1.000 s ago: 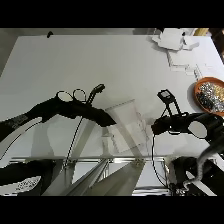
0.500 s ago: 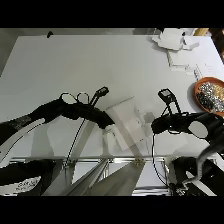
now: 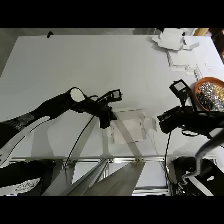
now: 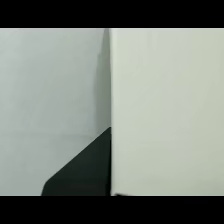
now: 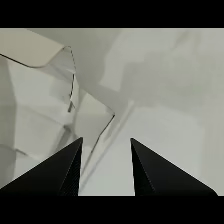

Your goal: Fold the box and place the chain.

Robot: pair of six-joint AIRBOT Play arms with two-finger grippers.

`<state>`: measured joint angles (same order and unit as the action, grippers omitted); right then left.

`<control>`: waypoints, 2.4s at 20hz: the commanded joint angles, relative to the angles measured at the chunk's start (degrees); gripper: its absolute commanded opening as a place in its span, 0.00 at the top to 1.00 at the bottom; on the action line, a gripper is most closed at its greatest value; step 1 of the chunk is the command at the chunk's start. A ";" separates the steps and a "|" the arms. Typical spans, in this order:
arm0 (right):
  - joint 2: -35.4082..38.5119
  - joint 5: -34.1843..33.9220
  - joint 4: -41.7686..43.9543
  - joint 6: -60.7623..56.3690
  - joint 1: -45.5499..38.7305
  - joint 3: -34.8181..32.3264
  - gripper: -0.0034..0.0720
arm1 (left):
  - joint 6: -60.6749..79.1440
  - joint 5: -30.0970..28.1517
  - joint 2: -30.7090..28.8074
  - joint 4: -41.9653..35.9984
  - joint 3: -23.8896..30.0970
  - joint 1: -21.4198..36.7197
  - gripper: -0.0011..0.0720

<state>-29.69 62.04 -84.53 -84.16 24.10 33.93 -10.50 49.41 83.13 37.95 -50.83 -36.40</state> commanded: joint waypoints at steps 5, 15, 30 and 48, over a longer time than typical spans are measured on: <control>4.20 6.03 -0.94 2.19 0.07 0.35 0.51 | 5.68 -3.61 3.87 0.42 -1.22 -1.55 0.98; 4.20 5.92 -0.92 3.15 0.07 0.31 0.51 | 16.83 -3.63 4.66 -5.66 -1.22 -1.57 0.98; 4.20 5.66 -0.92 4.96 0.07 0.28 0.51 | 18.21 -3.80 6.14 -5.99 -1.22 -1.55 0.98; 4.20 5.64 -0.92 5.20 0.07 0.28 0.51 | 18.01 -3.54 6.08 -6.43 -1.22 -1.55 0.97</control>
<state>-25.56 67.66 -85.45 -79.00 24.12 34.24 7.55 45.87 89.25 31.88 -52.03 -37.95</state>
